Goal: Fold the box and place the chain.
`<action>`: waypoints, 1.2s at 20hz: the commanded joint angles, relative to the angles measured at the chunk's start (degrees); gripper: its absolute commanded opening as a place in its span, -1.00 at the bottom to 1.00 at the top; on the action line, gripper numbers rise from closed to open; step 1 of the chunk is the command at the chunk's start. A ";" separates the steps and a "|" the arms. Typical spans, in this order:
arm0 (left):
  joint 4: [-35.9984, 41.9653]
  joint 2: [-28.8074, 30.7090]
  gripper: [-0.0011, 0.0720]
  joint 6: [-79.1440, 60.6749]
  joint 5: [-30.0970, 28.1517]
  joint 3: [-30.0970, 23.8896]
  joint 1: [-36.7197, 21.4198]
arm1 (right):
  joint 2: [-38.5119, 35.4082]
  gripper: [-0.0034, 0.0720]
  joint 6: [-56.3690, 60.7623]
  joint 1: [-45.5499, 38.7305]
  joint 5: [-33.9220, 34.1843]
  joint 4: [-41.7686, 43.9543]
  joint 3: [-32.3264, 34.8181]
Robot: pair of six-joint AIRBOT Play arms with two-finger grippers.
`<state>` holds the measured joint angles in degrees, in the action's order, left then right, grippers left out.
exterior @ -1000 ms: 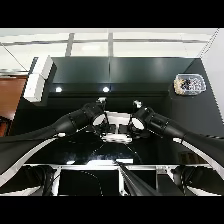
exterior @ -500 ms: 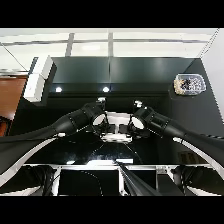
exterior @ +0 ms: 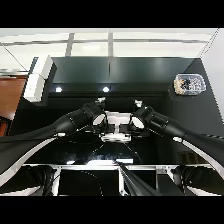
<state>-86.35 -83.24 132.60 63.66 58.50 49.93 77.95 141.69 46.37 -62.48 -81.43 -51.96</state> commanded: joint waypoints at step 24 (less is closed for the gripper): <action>0.26 0.00 -0.90 -0.15 -0.13 0.02 -0.02 | -9.73 0.82 -20.04 -59.39 17.84 -17.11 -7.34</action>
<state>-86.08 -83.24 132.44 63.53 58.48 49.93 59.86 126.17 -0.36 -52.95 -109.54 -54.37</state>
